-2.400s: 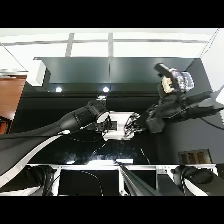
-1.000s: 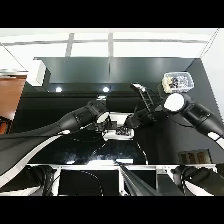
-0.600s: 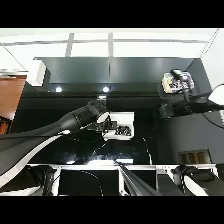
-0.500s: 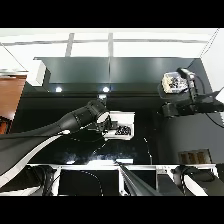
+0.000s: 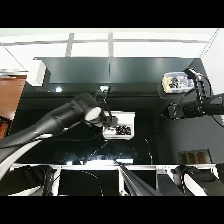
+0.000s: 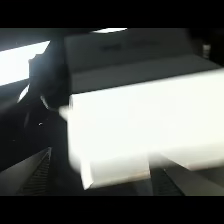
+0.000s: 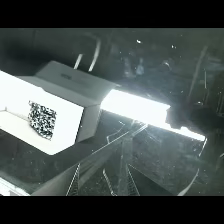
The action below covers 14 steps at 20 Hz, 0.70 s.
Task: Fold the box and place the chain.
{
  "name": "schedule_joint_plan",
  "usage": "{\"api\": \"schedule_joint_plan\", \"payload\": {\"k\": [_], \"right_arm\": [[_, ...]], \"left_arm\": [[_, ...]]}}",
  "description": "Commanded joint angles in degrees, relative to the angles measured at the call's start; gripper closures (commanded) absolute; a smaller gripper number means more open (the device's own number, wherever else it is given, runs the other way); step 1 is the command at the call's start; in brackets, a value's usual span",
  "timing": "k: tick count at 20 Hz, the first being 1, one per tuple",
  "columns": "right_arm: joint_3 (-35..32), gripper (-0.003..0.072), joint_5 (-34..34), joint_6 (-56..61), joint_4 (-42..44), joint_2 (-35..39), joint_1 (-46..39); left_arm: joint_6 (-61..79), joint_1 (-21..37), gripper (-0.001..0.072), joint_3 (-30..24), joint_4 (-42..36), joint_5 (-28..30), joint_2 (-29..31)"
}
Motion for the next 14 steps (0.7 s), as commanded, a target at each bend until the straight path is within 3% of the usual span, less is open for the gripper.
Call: {"api": "schedule_joint_plan", "payload": {"k": [1,3,5,6,8,10,14], "right_arm": [[0.0,0.0331,1.3,0.3,-0.2,0.1,-0.1],[0.0,0.0331,1.9,0.7,-0.2,0.1,-0.1],[0.0,0.0332,1.7,1.0,-0.2,0.1,-0.1],[0.0,0.0331,1.4,1.0,-0.2,0.1,-0.1],[0.0,0.0331,1.2,1.1,-0.2,0.0,-0.1],[0.0,0.0331,1.2,1.6,-0.2,0.0,-0.1],[0.0,0.0331,1.2,1.7,-0.4,0.0,-0.1]], "left_arm": [[16.2,4.9,0.0002,-2.1,3.1,-6.7,8.9],[22.0,12.6,0.0002,-4.2,3.3,-9.3,13.0],[25.1,22.2,0.0002,-8.1,1.3,-6.1,16.5],[27.9,27.0,0.0002,-10.4,-3.3,-3.1,17.4],[46.3,35.7,0.0006,-16.8,-22.7,3.7,17.9],[75.0,38.5,0.0006,-22.5,-38.3,4.3,17.7],[108.5,36.0,0.0000,-28.9,-43.9,5.2,16.1]]}}
